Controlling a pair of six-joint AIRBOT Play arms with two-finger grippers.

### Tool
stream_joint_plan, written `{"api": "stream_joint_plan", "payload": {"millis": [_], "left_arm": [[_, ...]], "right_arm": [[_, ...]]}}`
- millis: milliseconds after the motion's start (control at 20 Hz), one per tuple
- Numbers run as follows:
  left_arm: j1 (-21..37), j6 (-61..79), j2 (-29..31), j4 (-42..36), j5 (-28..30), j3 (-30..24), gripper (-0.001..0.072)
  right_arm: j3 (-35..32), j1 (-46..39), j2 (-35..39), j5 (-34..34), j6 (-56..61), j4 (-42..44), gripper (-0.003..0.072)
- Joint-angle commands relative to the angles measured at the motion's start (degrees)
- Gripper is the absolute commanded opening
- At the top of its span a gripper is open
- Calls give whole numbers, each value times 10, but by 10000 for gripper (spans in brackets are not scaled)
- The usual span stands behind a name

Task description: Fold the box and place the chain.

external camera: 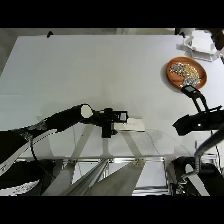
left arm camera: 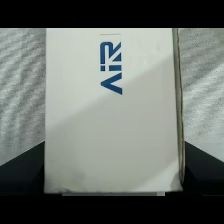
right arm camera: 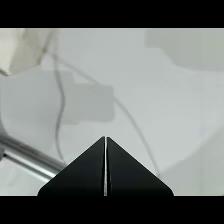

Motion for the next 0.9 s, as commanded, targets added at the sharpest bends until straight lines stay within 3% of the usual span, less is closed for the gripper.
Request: {"api": "stream_joint_plan", "payload": {"millis": [0, 100, 200, 400, 450, 500, 700, 850], "left_arm": [[0, 0, 0, 0, -4, 0, 321], [0, 0, 1, 0, 0, 0, 300], [4, 0, 7, 0, 0, 0, 184], [4, 0, 23, 0, -1, 0, 186], [4, 0, 25, 1, -1, 0, 75], [4, -2, 30, 1, 0, 0, 9], [29, -57, 70, 3, 13, 0, 9], [89, -110, 112, 5, 18, 0, 6]], "right_arm": [[0, -46, -3, -18, 17, -20, 6], [0, -46, -9, -32, 17, -19, 6], [0, -46, -16, -41, 17, -19, 6], [0, -46, -26, -53, 16, -19, 7], [0, -46, -29, -55, 16, -19, 7], [0, -46, -32, -57, 16, -19, 7], [0, -46, -33, -61, 16, -19, 7], [0, -46, -33, -61, 16, -19, 7]]}}
